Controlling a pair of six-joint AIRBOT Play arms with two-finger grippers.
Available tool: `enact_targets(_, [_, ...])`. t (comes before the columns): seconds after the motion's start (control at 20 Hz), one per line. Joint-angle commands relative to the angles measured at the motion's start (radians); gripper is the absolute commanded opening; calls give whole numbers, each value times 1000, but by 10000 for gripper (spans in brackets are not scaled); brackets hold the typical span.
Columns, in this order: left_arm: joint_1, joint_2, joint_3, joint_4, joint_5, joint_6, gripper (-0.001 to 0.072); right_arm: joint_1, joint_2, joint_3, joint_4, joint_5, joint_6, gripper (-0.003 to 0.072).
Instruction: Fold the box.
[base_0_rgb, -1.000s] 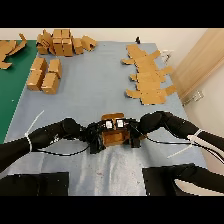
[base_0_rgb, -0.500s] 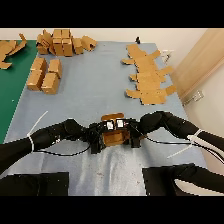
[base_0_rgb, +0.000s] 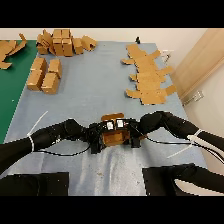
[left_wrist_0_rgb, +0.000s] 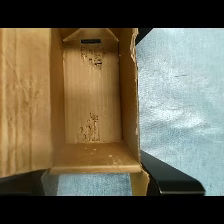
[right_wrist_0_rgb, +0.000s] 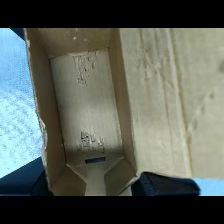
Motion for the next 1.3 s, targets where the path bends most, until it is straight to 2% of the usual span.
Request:
enact_targets(0.0, [0,-1,1,2,2,0,513,-1,0,0,0,0,0,588])
enact_targets(0.45, [0,-1,1,2,2,0,513,0,0,1,-24,-29,0,593])
enact_targets(0.55, [0,-1,1,2,2,0,513,-1,12,2,-18,-41,6,614])
enact_targets(0.6, [0,-1,1,2,2,0,513,-3,24,2,-34,-47,21,720])
enact_targets(0.8, [0,-1,1,2,2,0,513,-28,64,3,-70,-53,22,720])
enact_targets(1.0, [0,-1,1,2,2,0,513,-117,135,3,-145,-175,102,720])
enact_targets(1.25, [0,-1,1,2,2,0,513,-157,270,3,-123,-327,140,720])
